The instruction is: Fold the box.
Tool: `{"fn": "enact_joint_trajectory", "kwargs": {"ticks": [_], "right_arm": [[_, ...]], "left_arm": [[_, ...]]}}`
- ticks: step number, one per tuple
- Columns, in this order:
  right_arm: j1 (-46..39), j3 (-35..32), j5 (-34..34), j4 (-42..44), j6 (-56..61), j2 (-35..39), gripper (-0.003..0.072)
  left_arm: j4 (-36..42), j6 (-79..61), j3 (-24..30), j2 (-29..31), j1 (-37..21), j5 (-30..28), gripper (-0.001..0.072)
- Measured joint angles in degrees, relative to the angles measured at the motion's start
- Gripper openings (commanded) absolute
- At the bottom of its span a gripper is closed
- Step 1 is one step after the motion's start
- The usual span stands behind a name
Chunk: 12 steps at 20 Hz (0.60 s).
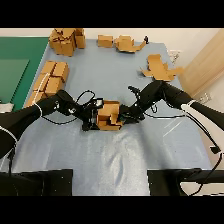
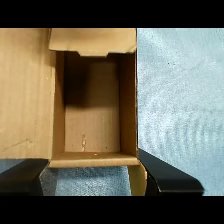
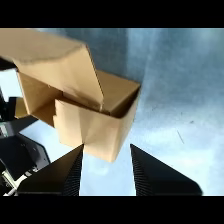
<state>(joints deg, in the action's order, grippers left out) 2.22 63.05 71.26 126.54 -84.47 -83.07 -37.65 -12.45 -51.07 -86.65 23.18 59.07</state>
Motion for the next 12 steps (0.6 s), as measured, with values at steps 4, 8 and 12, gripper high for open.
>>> {"fn": "enact_joint_trajectory", "kwargs": {"ticks": [4, 8, 12], "right_arm": [[0.28, 0.02, -0.02, -0.55, 0.72, -0.11, 0.0467], [1.46, 0.02, -2.21, -1.46, 2.19, -0.22, 0.0467], [3.89, 0.11, -4.48, -3.87, 4.83, -0.44, 0.0467]], "left_arm": [[0.02, 0.04, 0.00, -0.02, 0.00, 0.00, 0.0347], [0.07, 0.09, 0.00, 0.00, 0.00, 0.00, 0.0347], [0.13, 0.11, 0.00, -0.02, 0.00, -0.02, 0.0347]]}}
